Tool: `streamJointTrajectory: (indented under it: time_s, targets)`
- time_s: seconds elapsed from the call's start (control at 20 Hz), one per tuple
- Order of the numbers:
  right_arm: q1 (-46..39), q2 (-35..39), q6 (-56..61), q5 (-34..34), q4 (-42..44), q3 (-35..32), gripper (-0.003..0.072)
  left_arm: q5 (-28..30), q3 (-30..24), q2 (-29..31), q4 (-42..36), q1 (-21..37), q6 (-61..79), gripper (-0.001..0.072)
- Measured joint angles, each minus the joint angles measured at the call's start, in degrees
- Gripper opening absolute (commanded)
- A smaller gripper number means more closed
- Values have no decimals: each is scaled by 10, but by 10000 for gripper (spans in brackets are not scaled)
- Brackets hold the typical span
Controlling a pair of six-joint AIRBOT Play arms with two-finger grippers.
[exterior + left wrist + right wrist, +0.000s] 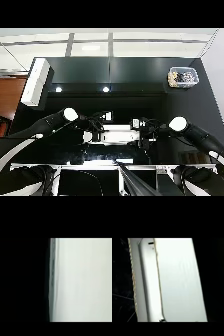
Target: Fold the box and place the chain.
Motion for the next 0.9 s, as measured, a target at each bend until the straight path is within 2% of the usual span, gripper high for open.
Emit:
streamJointTrajectory:
  time_s: [0.9]
  targets:
    - [3, -39, -65, -49, 7, -27, 686, 3, 0, 0, 0, 0, -3, 26]
